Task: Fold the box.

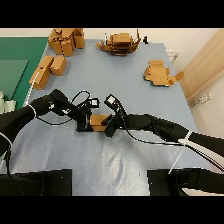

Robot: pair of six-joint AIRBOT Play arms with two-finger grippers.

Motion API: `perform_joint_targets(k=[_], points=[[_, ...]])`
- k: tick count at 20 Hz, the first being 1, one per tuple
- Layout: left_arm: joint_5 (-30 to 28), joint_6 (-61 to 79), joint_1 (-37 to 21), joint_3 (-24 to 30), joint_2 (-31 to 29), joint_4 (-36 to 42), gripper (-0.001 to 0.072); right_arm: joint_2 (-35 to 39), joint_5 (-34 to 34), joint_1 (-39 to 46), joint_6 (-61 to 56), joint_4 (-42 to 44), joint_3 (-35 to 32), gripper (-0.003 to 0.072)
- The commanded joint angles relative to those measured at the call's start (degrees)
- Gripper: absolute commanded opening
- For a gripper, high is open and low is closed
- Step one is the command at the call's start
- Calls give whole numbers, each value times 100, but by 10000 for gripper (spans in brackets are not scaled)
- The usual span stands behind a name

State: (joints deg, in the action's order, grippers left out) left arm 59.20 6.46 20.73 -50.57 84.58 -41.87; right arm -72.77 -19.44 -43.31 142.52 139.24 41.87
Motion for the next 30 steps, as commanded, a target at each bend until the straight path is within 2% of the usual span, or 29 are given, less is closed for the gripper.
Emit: perform_joint_targets(k=[1,5,9,16,20,24,26,30], points=[[-28,-7,-2,-7,4,9,349,-9,-13,-4,-2,-17,-2,6],[-26,-7,-2,-7,4,9,350,22,76,-2,-2,-50,83,5],[-17,-7,-2,-7,4,9,350,352,748,9,0,-87,190,5],[-63,-98,-15,-83,-107,7,349,595,883,52,-330,-258,177,4],[-667,-643,-142,-387,-474,-35,350,1082,901,461,-562,-339,7,4],[-1517,-1405,-597,-656,-817,-63,350,1552,621,992,-562,-354,-254,5],[-2006,-2199,-994,-656,-905,-332,350,1674,407,1213,-562,-385,-376,5],[-2514,-4286,-2068,-654,-905,-1241,350,1722,186,1410,-570,-476,-522,5]])
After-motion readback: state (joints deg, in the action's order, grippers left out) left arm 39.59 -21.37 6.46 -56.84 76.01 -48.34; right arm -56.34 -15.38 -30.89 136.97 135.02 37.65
